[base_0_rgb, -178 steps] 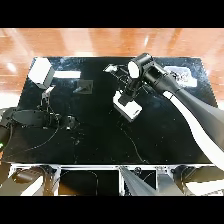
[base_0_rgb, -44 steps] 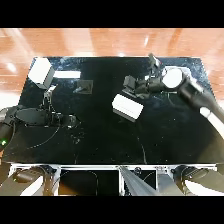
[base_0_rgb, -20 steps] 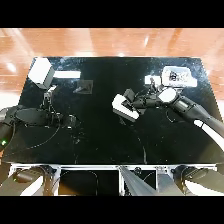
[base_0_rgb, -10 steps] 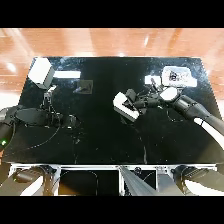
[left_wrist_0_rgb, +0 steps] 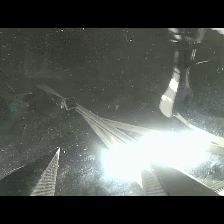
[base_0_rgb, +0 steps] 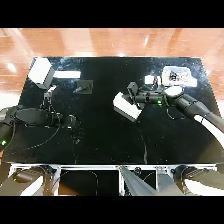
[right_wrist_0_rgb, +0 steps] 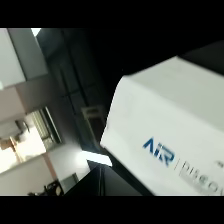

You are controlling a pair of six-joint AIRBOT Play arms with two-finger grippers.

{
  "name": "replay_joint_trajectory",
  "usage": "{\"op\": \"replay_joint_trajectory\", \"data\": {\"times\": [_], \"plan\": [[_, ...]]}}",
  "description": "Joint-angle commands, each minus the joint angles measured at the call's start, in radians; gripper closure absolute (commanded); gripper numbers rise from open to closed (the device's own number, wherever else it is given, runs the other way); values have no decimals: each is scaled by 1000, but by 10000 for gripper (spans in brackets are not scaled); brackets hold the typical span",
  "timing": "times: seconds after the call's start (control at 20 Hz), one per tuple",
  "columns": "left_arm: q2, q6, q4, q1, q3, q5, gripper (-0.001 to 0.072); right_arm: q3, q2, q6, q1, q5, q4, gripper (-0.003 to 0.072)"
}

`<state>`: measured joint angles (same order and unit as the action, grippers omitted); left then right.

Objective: Fold the box and place the chain.

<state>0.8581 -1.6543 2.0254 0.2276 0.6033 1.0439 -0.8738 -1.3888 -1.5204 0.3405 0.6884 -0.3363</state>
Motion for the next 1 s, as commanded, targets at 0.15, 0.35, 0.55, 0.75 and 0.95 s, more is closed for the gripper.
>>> {"op": "replay_joint_trajectory", "data": {"times": [0.15,0.35,0.55,0.75,0.95], "plan": [[0,0,0,-1,0,0,117,0,-49,23,23,-37,-10,654],[0,0,3,-1,0,0,117,-2,-49,34,9,83,-66,654],[0,0,6,-1,0,0,117,-10,-49,50,-34,206,-116,654],[0,0,7,-1,0,0,117,-51,-49,51,-83,327,-220,654],[0,0,9,-1,0,0,117,-92,-48,62,-98,380,-201,654]]}}
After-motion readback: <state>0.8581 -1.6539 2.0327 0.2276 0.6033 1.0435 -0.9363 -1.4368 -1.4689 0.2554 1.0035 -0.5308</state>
